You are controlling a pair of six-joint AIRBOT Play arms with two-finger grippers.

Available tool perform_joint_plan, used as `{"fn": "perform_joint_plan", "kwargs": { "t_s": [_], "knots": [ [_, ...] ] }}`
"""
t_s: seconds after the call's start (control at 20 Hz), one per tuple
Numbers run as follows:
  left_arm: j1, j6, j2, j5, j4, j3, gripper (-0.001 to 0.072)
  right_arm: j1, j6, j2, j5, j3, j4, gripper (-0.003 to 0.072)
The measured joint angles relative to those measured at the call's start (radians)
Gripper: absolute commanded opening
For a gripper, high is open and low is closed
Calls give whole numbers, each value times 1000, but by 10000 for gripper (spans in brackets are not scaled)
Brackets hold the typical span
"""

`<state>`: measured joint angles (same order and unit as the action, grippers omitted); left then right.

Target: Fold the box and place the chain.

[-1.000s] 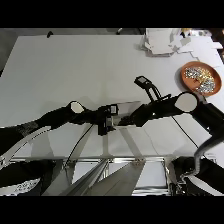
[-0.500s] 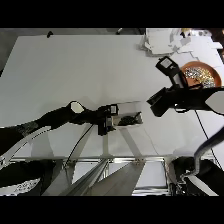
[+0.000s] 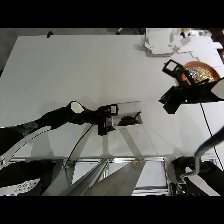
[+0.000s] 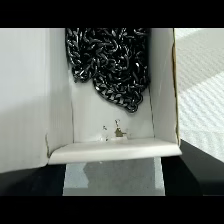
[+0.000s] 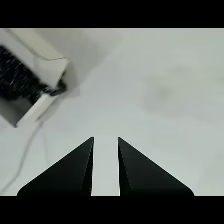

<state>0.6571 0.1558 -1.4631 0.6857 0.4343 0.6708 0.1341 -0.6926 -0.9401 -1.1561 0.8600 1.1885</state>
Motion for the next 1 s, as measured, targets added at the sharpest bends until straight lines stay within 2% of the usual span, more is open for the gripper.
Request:
{"fn": "perform_joint_plan", "kwargs": {
  "t_s": [0.25, 0.35, 0.4, 0.45, 1.0],
  "knots": [
    [0, 0, 0, 0, 0, 0, 273, -9, 295, -128, -77, -1, 5, 160],
    [0, 0, 0, 0, 0, 0, 273, -18, 381, -156, -83, -10, 12, 229],
    [0, 0, 0, 0, 0, 0, 273, -24, 415, -166, -76, -18, 13, 270],
    [0, 0, 0, 0, 0, 0, 273, -29, 446, -174, -61, -31, 9, 276],
    [0, 0, 0, 0, 0, 0, 273, -41, 710, -238, 122, -167, -85, 268]
  ]
}}
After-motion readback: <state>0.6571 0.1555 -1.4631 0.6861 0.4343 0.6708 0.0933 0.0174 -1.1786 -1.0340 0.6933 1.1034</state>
